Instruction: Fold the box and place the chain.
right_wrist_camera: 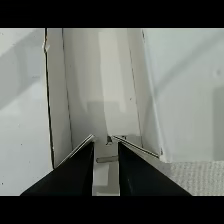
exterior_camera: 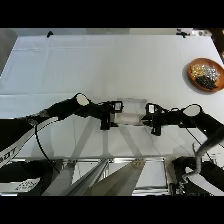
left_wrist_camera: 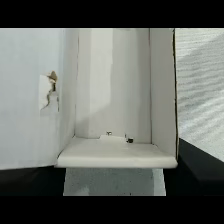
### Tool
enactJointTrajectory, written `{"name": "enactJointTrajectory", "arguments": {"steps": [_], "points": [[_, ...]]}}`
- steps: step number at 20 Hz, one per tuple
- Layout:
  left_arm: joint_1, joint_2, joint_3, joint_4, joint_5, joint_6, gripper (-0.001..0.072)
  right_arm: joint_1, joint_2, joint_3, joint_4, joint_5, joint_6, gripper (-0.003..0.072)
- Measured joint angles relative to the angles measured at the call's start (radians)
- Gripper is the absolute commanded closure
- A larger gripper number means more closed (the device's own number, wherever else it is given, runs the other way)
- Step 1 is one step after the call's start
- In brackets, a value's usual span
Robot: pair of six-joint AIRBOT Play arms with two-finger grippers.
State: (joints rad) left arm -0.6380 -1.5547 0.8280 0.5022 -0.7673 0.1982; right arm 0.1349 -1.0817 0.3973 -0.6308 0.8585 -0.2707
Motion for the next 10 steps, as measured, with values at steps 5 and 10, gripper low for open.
{"name": "enactJointTrajectory", "arguments": {"steps": [5,10], "points": [[0.000,0.000,0.000,0.000,0.000,0.000,0.0264,0.000,-0.014,0.000,0.026,-0.007,-0.003,0.0258],[0.000,0.000,0.000,0.000,0.000,0.000,0.0264,0.000,-0.016,0.000,0.029,-0.014,-0.003,0.0679]]}}
